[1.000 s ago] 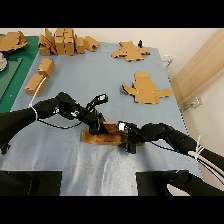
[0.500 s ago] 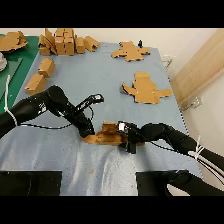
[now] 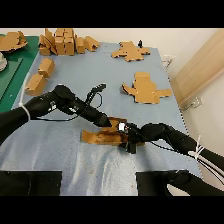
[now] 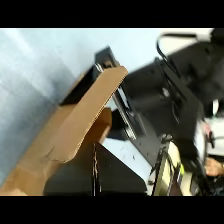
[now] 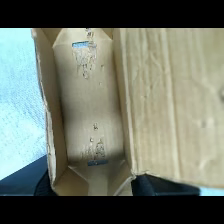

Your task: Fold the box.

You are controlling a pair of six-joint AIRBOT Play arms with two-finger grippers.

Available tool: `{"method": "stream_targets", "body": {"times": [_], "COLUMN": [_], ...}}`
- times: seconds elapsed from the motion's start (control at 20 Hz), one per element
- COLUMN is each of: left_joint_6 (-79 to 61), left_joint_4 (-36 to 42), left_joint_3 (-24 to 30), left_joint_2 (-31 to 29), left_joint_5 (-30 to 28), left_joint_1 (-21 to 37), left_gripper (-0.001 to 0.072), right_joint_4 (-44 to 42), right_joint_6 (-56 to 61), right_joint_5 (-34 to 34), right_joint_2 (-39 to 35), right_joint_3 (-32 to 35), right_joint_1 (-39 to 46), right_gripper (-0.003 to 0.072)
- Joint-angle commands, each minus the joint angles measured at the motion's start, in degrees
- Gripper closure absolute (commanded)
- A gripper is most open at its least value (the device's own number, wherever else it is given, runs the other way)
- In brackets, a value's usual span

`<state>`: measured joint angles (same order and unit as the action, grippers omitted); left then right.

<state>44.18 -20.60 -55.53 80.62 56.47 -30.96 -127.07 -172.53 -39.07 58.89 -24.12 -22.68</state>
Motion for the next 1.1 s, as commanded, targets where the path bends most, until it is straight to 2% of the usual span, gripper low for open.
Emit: {"method": "stream_targets", "body": {"times": [0.0,0.2,0.5,0.8,0.9,1.05], "left_joint_6": [5.9,17.7,27.8,19.8,16.1,7.7], "left_joint_4": [2.1,-6.2,-15.5,-12.3,-11.6,-11.6], "left_joint_3": [-3.4,-7.9,-9.0,-10.9,-11.1,-10.9], "left_joint_2": [7.9,13.2,13.5,12.5,9.5,4.3], "left_joint_5": [-3.7,-2.7,-0.8,-0.1,1.4,7.0], "left_joint_1": [0.0,-1.0,-2.7,-3.4,-0.7,6.4], "left_gripper": [0.07,0.0701,0.07,0.07,0.07,0.07], "right_joint_4": [0.0,0.0,0.0,0.0,0.0,0.0], "right_joint_6": [0.0,0.0,0.0,0.0,0.0,0.0], "right_joint_5": [0.0,0.0,0.0,0.0,0.0,0.0], "right_joint_2": [0.0,0.0,0.0,0.0,0.0,0.0], "right_joint_3": [0.0,0.0,0.0,0.0,0.0,0.0], "right_joint_1": [0.0,0.0,0.0,0.0,0.0,0.0], "right_gripper": [0.0191,0.0191,0.0191,0.0191,0.0191,0.0191]}}
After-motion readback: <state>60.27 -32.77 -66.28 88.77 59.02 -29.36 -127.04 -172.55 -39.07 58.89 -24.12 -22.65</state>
